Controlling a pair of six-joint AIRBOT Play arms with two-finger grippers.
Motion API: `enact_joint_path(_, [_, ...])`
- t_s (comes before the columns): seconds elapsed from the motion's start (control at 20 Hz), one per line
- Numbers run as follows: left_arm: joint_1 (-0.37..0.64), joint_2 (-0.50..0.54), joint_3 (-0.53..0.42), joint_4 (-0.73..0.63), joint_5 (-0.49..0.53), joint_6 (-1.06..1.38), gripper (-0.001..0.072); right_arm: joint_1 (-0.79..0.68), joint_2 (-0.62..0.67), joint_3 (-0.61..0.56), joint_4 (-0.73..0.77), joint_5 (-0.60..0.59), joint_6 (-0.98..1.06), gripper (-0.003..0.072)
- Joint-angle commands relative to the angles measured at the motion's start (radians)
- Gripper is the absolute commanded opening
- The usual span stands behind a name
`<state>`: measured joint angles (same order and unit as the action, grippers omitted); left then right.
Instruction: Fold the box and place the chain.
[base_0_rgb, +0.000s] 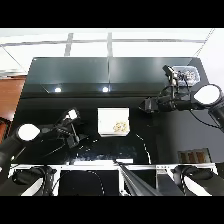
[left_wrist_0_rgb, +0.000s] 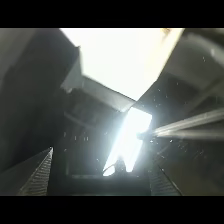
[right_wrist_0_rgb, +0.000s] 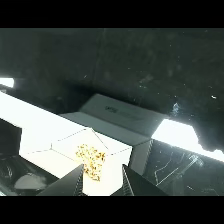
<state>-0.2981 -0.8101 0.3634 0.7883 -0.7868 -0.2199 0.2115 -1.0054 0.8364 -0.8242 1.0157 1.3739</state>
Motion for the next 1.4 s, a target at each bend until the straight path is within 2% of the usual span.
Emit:
enact_joint_path(0.0, [-0.004, -0.216, 0.101, -0.066, -0.059, 0.343, 0.072, 0.002, 0.0, 0.0, 0.0, 0.003, 0.006, 0.0284])
enact_joint_path(0.15, [-0.007, -0.367, 0.164, -0.137, -0.06, 0.399, 0.072, 0.002, 0.0, 0.0, 0.0, 0.012, 0.006, 0.0284])
enact_joint_path(0.35, [-0.01, -0.436, 0.171, -0.246, -0.06, 0.529, 0.072, 0.002, 0.0, 0.0, 0.0, 0.012, 0.006, 0.0284])
enact_joint_path(1.1, [-0.05, -0.458, 0.172, -0.312, -0.042, 0.539, 0.0719, 0.002, 0.0, 0.0, -0.001, 0.012, 0.006, 0.0284])
enact_joint_path(1.25, [-0.055, -0.458, 0.172, -0.363, -0.017, 0.551, 0.072, 0.002, 0.0, 0.0, 0.0, 0.012, 0.006, 0.0284])
enact_joint_path(1.35, [-0.072, -0.458, 0.172, -0.348, -0.002, 0.552, 0.072, 0.002, 0.0, 0.0, 0.0, 0.012, 0.006, 0.0284])
